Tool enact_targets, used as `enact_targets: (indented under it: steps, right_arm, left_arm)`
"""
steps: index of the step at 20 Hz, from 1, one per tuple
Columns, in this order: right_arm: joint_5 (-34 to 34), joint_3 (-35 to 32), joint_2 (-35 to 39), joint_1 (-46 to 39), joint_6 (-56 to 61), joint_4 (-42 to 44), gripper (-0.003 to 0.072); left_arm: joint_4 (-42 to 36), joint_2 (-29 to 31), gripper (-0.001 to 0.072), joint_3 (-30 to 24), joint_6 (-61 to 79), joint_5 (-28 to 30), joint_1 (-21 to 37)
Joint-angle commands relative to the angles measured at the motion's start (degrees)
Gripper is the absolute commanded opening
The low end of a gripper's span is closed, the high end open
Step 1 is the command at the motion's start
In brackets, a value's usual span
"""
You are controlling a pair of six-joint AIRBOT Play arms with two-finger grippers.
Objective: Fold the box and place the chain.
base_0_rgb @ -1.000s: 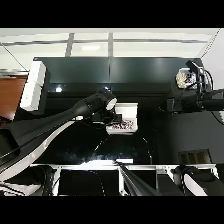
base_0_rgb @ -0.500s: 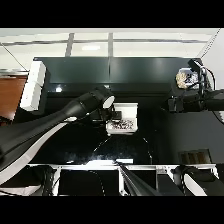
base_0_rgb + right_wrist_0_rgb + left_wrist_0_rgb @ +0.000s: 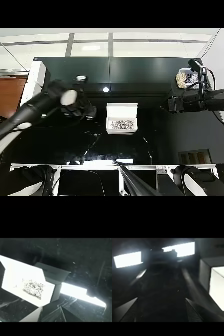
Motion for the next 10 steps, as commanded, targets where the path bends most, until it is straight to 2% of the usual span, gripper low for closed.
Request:
enact_targets:
  steps: [1, 2, 3, 5, 7, 10]
  right_arm:
    - [-0.28, -0.02, 0.04, 0.00, 0.00, 0.02, 0.0284]
    - [-0.74, -0.02, 0.04, 0.00, 0.04, 0.07, 0.0284]
    - [-1.33, -0.02, 0.04, 0.00, 0.07, 0.24, 0.0283]
    - [-2.84, -0.02, 0.04, 0.00, 0.79, 0.24, 0.0284]
    - [-4.44, -0.02, 0.04, 0.00, 1.18, 0.24, 0.0284]
    - [-5.29, -0.02, 0.04, 0.07, 1.11, 0.50, 0.0284]
  left_arm:
    - [-33.11, 4.42, 0.0692, -10.91, 40.04, 14.71, 11.02]
    - [-41.57, 4.31, 0.0693, -12.74, 54.77, 14.03, 12.07]
    - [-46.18, 4.11, 0.0693, -14.16, 65.29, 12.79, 12.17]
    - [-45.31, 3.15, 0.0698, -15.06, 78.97, 11.37, 10.36]
    - [-44.13, 2.08, 0.0704, -15.30, 93.26, 12.35, 8.00]
    - [-44.17, -0.17, 0.0705, -15.26, 117.44, 17.73, 4.83]
